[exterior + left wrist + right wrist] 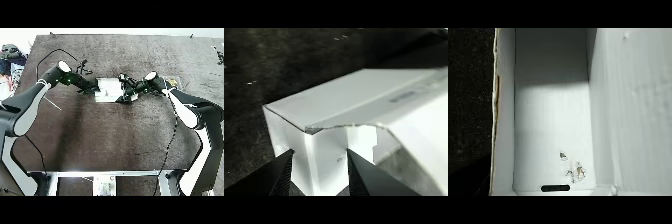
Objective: Fold the box and place the chain.
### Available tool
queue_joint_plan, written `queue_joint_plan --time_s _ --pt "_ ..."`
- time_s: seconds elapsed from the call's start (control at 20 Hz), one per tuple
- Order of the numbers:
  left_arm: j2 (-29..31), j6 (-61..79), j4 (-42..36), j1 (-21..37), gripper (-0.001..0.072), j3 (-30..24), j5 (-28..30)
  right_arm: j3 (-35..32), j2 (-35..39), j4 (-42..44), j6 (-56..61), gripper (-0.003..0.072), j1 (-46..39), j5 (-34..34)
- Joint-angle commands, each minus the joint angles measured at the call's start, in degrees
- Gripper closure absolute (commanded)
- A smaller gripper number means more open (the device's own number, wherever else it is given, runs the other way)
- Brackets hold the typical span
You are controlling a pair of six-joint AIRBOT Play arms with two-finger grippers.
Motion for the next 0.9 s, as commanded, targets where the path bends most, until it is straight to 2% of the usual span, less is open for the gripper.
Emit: queue_joint_plan --time_s 0.0,0.3,0.5,0.65,0.85 --pt "0.0 -12.4 12.0 -3.4 0.0343 1.7 1.8 0.0 0.0 0.0 0.0 0.0223 0.0 0.0" --pt "0.0 -27.3 28.2 -9.1 0.0343 3.2 3.7 0.0 0.0 0.0 0.0 0.0223 0.0 0.0" --pt "-1.6 -35.9 40.4 -12.4 0.0359 7.6 -0.5 0.0 0.0 0.0 0.0 0.0223 0.0 0.0" --pt "-4.4 -37.0 43.1 -13.6 0.0364 12.2 -4.4 0.0 0.0 0.0 0.0 0.0223 0.0 0.0" --pt "-5.2 -38.9 45.2 -13.9 0.0364 12.5 -5.6 0.0 0.0 0.0 0.0 0.0223 0.0 0.0"
